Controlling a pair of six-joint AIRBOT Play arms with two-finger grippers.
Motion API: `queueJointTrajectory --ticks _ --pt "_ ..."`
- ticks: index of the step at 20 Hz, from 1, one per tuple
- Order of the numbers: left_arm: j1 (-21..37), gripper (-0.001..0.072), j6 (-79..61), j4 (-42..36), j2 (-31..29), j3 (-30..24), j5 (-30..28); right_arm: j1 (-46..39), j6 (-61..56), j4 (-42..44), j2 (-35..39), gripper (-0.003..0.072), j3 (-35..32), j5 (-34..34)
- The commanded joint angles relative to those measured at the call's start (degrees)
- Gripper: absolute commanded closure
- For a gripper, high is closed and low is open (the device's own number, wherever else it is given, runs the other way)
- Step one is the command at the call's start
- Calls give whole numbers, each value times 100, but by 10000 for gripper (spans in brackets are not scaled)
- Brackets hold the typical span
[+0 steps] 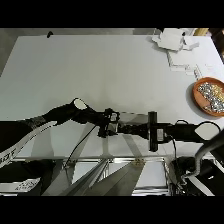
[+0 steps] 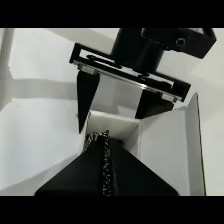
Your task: Fold the box and place the chain.
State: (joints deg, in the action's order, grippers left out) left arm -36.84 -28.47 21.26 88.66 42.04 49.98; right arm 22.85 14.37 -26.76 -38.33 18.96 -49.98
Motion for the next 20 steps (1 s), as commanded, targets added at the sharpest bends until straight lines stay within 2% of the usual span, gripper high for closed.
queueJointTrajectory --ticks 1,2,3,5,7,9,11,13,17,18,20 --pt "4 437 0 0 -4 4 -2 337 7 79 -675 497 0 894" --pt "4 437 0 0 -4 4 -2 337 7 -125 -752 415 33 1001" --pt "4 437 0 2 -4 4 -2 293 -4 -487 -723 412 125 841" --pt "4 437 0 0 -4 4 -2 26 -280 -1303 -568 413 450 87" --pt "4 437 0 0 -4 4 -2 -542 -656 -2127 -293 414 809 -734" --pt "4 437 0 2 -4 4 -4 -1294 -688 -2529 -48 414 881 -1032" --pt "4 437 0 0 -4 4 -2 -2041 -686 -2638 -70 414 859 -1106" --pt "2 437 0 0 -4 4 -2 -2476 -684 -2669 -291 413 789 -876" --pt "4 437 0 0 -4 4 -2 -2546 -638 -2876 -1078 408 702 -654" --pt "4 437 0 2 -4 4 -2 -2546 -638 -2879 -1248 368 702 -608" --pt "4 437 0 0 -4 4 -2 -2520 -638 -2894 -1451 351 702 -592"
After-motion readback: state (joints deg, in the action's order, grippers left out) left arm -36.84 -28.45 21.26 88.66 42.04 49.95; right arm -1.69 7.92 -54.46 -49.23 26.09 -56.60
